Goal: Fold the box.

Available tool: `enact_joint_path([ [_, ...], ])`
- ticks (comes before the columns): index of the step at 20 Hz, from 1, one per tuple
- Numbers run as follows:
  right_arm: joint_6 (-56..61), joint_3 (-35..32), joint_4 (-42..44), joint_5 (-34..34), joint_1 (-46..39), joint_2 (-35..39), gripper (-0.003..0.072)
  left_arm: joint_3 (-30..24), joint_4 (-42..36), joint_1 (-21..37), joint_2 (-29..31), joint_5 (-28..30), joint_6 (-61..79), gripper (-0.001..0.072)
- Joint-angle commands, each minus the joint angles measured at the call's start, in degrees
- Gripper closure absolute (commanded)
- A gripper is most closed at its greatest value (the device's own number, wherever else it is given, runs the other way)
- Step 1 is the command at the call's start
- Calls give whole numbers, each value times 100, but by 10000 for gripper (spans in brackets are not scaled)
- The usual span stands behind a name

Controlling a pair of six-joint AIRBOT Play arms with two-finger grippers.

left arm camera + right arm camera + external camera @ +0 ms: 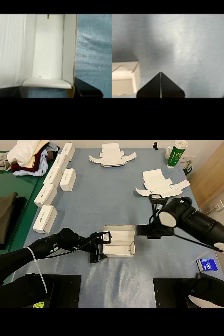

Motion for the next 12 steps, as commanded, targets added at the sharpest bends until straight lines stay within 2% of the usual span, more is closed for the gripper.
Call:
enact_joint_path([
  [1, -1659, -267, 1196, -555, -1340, -321, 686, 4, 0, -4, -2, 0, 2, 154],
  [4, -3915, -299, 3659, -831, -2284, -1231, 686, 4, 0, -4, -2, 0, 2, 154],
  [7, -5969, -190, 6142, -452, -2721, -2065, 687, 4, 0, -4, -2, 0, 2, 154],
  [9, -6918, 33, 7051, 216, -2734, -2492, 686, 4, 0, -4, -2, 2, 2, 155],
  [12, -7390, 247, 7281, 981, -2618, -2723, 686, 4, 0, -4, -2, 0, 2, 155],
])
